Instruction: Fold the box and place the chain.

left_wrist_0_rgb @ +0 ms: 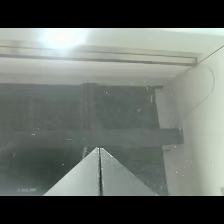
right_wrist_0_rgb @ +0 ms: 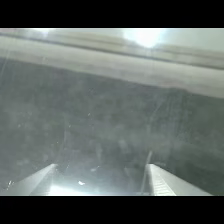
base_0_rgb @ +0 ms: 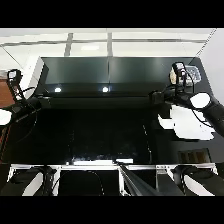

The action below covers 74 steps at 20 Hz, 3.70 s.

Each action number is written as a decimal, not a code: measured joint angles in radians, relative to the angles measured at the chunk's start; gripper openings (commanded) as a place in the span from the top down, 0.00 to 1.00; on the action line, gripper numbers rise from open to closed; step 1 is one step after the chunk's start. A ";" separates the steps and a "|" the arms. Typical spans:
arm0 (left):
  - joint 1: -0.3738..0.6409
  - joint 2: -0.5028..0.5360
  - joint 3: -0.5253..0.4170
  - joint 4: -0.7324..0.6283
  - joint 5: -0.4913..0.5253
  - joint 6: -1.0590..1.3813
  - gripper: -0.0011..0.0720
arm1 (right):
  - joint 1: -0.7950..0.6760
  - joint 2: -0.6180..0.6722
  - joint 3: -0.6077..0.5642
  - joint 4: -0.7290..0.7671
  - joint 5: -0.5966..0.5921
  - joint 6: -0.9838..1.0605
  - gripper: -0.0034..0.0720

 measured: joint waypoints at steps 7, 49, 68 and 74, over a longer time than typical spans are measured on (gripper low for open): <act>0.000 -0.027 0.000 -0.006 0.034 -0.002 0.02 | -0.284 0.000 0.067 -0.168 0.048 0.199 0.00; -0.111 -0.334 0.151 -0.383 -0.344 0.174 0.02 | -0.259 0.044 -0.375 0.798 0.390 -0.619 0.94; -0.219 -0.921 0.536 -0.536 -0.731 0.316 0.06 | -0.094 0.053 -0.407 0.881 0.254 -0.563 0.94; -0.247 -1.088 0.727 -0.502 -0.989 0.402 0.73 | -0.094 0.053 -0.407 0.881 0.253 -0.563 0.94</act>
